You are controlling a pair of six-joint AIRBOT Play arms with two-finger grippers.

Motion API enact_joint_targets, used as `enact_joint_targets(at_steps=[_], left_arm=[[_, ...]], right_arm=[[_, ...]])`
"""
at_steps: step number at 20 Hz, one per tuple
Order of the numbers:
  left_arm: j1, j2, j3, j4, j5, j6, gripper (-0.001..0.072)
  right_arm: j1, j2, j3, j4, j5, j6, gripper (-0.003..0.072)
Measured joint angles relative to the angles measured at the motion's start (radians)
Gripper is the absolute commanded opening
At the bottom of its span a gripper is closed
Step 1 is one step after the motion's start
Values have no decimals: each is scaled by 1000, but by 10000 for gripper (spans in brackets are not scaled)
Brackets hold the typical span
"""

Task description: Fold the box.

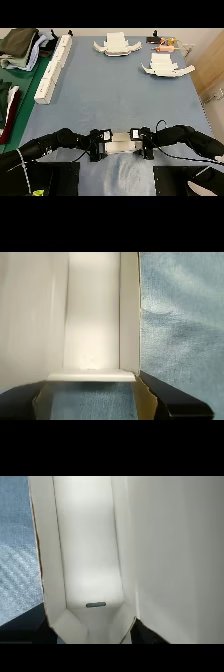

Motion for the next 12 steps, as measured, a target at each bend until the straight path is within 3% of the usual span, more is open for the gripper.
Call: enact_joint_targets(at_steps=[12], left_arm=[[-16, -39, 2, -47, 49, 72, 698]], right_arm=[[0, 0, 0, 0, 0, 0, 512]])
